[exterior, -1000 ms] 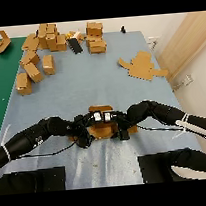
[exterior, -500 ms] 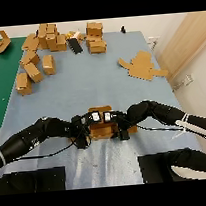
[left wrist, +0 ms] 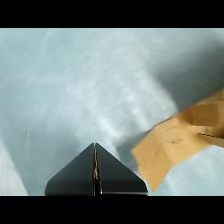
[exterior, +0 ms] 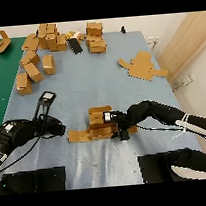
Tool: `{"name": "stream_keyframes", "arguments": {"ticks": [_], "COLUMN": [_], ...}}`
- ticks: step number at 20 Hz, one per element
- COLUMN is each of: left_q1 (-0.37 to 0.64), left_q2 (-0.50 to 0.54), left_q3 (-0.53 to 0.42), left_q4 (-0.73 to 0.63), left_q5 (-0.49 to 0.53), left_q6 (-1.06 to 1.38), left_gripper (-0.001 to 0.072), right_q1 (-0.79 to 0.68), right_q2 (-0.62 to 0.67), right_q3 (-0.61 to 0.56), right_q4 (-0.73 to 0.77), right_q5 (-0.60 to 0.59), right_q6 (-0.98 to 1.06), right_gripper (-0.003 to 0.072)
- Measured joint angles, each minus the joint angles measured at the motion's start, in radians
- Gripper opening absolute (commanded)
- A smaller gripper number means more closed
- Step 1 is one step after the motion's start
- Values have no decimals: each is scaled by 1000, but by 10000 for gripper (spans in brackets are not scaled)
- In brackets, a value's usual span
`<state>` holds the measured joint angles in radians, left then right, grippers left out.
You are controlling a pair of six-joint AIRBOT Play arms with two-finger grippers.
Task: Fold the box.
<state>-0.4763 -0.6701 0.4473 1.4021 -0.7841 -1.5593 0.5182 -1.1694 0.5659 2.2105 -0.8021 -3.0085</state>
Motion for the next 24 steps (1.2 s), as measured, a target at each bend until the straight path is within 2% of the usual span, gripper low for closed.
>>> {"name": "stream_keyframes", "arguments": {"ticks": [3,5,10,15,24], "left_q1": [123,161,159,93,28], "left_q2": [-9,-29,-75,-123,-180], "left_q3": [-85,-127,-171,-184,-188], "left_q4": [-229,-389,-645,-760,-805], "left_q5": [-35,-39,19,90,151], "left_q6": [36,88,143,146,146], "left_gripper": [11,11,11,10,10], "right_q1": [0,0,0,0,0], "right_q2": [0,0,0,0,0], "right_q3": [0,0,0,0,0], "right_q4": [0,0,0,0,0], "right_q5": [0,0,0,0,0], "right_q6": [0,0,0,0,0], "right_gripper": [582,582,582,582,582]}}
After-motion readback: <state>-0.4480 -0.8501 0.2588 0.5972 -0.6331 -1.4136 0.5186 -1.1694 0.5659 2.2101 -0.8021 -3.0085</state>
